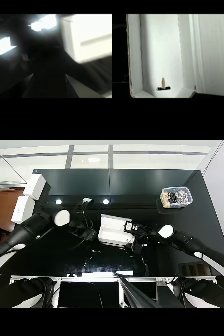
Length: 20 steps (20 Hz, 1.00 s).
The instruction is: Fold the box and place the chain.
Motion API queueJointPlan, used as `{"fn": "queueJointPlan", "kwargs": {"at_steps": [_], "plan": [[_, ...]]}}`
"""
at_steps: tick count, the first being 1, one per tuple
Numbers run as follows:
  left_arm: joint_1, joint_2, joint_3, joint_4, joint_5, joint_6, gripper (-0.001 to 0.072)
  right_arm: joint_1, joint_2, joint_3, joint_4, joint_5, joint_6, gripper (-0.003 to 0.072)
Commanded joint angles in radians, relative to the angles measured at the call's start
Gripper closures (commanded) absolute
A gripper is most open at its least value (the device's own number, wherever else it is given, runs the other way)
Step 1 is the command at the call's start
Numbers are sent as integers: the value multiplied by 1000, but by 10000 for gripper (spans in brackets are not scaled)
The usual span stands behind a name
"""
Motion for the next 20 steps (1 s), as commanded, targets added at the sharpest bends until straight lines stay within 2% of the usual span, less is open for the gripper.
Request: {"fn": "queueJointPlan", "kwargs": {"at_steps": [1,4,9,12,15,18,19,20], "plan": [[77,56,-50,-113,3,62,237,1,0,0,0,-1,9,657],[66,47,-53,-157,18,42,237,1,0,0,0,-1,10,657],[46,-11,-52,-270,225,-40,237,1,0,0,0,-1,16,656],[43,-63,-40,-296,247,-40,237,1,0,0,0,-1,16,657],[2,-124,-18,-240,243,-61,251,1,0,0,0,-1,16,656],[-55,-185,33,-90,233,-210,257,1,0,0,0,-1,16,656],[-67,-206,54,-80,225,-224,320,1,0,0,0,-1,16,656],[-76,-230,80,-71,203,-248,352,1,0,0,0,-1,16,656]]}}
